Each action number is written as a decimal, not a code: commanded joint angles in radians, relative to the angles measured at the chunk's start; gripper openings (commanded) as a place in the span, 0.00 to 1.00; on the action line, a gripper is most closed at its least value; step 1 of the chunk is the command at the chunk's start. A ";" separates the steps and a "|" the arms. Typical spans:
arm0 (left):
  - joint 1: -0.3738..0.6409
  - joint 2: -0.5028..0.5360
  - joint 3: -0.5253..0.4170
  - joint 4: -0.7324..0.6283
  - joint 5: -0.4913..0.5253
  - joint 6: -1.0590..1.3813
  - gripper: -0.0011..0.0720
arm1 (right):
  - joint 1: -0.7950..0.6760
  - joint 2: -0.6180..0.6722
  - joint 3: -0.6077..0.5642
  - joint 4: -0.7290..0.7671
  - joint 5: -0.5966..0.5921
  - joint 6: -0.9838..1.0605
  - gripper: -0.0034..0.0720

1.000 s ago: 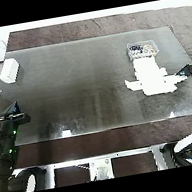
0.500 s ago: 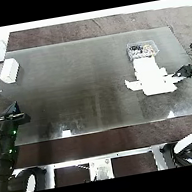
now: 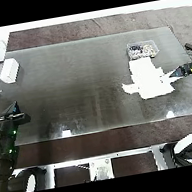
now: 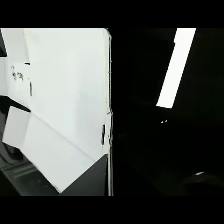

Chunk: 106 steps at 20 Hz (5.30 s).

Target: Fold the box and place the chain.

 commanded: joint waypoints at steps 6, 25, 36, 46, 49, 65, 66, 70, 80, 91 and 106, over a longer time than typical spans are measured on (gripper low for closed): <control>0.001 0.001 0.000 0.000 0.000 0.000 0.04 | 0.129 0.177 -0.180 0.266 -0.026 -0.030 0.05; 0.001 0.001 0.000 0.000 0.000 0.000 0.04 | 0.726 0.311 -0.568 0.521 -0.720 -0.077 0.05; 0.001 0.001 0.000 0.001 -0.119 0.005 0.56 | 0.755 0.258 -0.541 0.505 -0.785 0.025 0.05; 0.001 -0.016 0.025 -0.002 -0.244 0.011 0.56 | 0.766 0.258 -0.541 0.497 -0.805 0.020 0.06; 0.001 -0.138 0.142 0.000 -0.280 0.073 0.56 | 0.766 0.258 -0.541 0.497 -0.805 0.021 0.05; 0.000 -1.400 1.134 0.444 -0.893 -0.332 0.56 | 0.766 0.258 -0.541 0.497 -0.805 0.020 0.06; 0.000 -1.444 1.199 0.491 -0.928 -0.380 0.56 | 0.766 0.258 -0.541 0.497 -0.805 0.020 0.06; 0.000 -1.592 1.451 0.606 -1.071 -0.531 0.61 | 0.766 0.258 -0.541 0.497 -0.805 0.020 0.06; -0.112 -1.854 1.816 0.844 -1.215 -0.733 0.69 | 0.766 0.258 -0.541 0.497 -0.805 0.020 0.06; -0.155 -1.987 1.942 0.707 -1.160 -0.752 0.69 | 0.766 0.258 -0.541 0.497 -0.805 0.020 0.06; -0.155 -2.031 1.944 0.655 -1.201 -0.737 0.69 | 0.766 0.258 -0.541 0.497 -0.805 0.020 0.06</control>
